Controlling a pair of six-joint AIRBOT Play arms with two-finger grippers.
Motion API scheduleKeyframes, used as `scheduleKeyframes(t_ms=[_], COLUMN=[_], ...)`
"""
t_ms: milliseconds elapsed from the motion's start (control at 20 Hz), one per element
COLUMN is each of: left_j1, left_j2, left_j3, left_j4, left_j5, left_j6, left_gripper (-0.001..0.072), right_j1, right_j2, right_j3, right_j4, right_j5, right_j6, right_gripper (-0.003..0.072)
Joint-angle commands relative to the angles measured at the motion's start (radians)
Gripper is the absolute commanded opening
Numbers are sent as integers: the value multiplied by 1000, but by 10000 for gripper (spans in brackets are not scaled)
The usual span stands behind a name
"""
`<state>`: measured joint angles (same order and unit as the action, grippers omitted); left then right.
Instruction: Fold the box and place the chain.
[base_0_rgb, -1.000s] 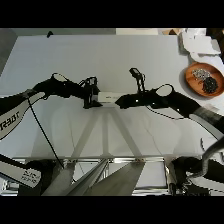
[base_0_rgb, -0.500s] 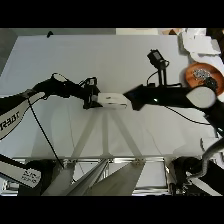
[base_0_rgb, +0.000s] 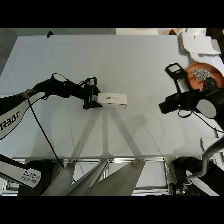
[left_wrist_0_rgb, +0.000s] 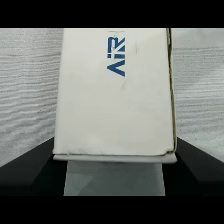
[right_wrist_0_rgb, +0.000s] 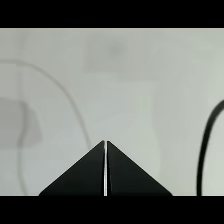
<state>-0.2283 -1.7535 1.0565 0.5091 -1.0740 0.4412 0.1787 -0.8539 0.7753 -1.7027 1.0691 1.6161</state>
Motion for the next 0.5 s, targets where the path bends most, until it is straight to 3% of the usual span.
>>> scheduleKeyframes(t_ms=[0, 150, 250, 450], left_j1=[0, 0, 0, 0], left_j2=[0, 0, 1, 54], left_j3=[0, 0, 0, 0], left_j4=[0, 0, 0, 14], left_j5=[1, 1, 1, 11], left_j6=[0, 0, 1, -53], left_gripper=[276, 264, 13, 8], right_j1=[-98, -142, -143, -143], right_j2=[-64, -116, -144, -161], right_j3=[-3, -3, -3, -3], right_j4=[-71, -68, -65, -42], right_j5=[-19, -19, -19, -45], right_j6=[101, 101, 101, 101], right_gripper=[6, 6, 7, 7])
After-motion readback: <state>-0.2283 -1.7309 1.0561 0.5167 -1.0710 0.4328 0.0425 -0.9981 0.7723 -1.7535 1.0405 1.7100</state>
